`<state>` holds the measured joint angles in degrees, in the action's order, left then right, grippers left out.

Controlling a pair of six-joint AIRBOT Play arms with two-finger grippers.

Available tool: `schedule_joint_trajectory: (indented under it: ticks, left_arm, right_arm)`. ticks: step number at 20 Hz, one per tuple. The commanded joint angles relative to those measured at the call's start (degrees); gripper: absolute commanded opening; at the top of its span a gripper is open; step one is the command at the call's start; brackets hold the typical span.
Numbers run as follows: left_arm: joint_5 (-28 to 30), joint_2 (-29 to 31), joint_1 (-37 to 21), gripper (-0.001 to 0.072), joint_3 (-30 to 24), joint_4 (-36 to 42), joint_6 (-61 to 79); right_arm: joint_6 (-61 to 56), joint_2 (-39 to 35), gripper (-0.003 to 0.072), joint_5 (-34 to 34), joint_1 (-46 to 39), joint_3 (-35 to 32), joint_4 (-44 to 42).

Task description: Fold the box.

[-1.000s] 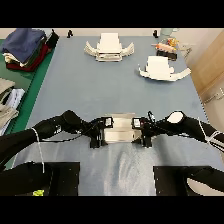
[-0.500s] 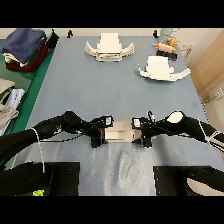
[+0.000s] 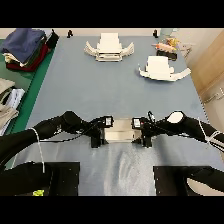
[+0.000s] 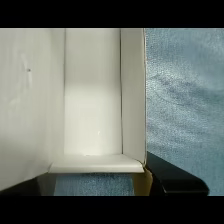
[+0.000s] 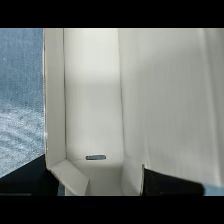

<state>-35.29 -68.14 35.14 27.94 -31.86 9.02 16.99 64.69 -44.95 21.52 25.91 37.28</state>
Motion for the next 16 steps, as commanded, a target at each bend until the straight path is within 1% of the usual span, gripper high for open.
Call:
schedule_joint_trajectory:
  ticks: [1,4,6,7,10,14,16]
  left_arm:
    - [-0.4,0.0,-1.4,0.066,0.1,0.0,-0.2]
    - [-0.9,1.1,-3.2,0.0661,-0.4,-0.1,-1.3]
    - [-1.1,2.6,-3.2,0.0671,-1.4,0.0,-0.9]
    - [-1.0,3.0,-3.2,0.069,-1.9,0.0,-0.8]
    - [-0.1,3.1,-3.1,0.069,-2.5,0.4,0.9]
    - [-0.2,3.1,-1.9,0.069,-2.5,5.8,6.9]
    - [-0.1,3.0,-1.9,0.069,-2.5,6.4,7.7]
  right_arm:
    - [0.0,0.0,0.0606,0.0,0.0,0.0,0.0]
    - [0.0,0.0,0.0607,0.0,0.0,0.0,0.0]
    - [0.0,0.0,0.0606,0.0,0.0,0.0,0.0]
    - [0.0,0.0,0.0607,0.0,0.0,0.0,0.0]
    - [0.0,0.0,0.0606,0.0,0.0,0.0,0.0]
    - [0.0,0.0,0.0606,0.0,0.0,0.0,0.0]
    - [0.0,0.0,0.0607,0.0,0.0,0.0,0.0]
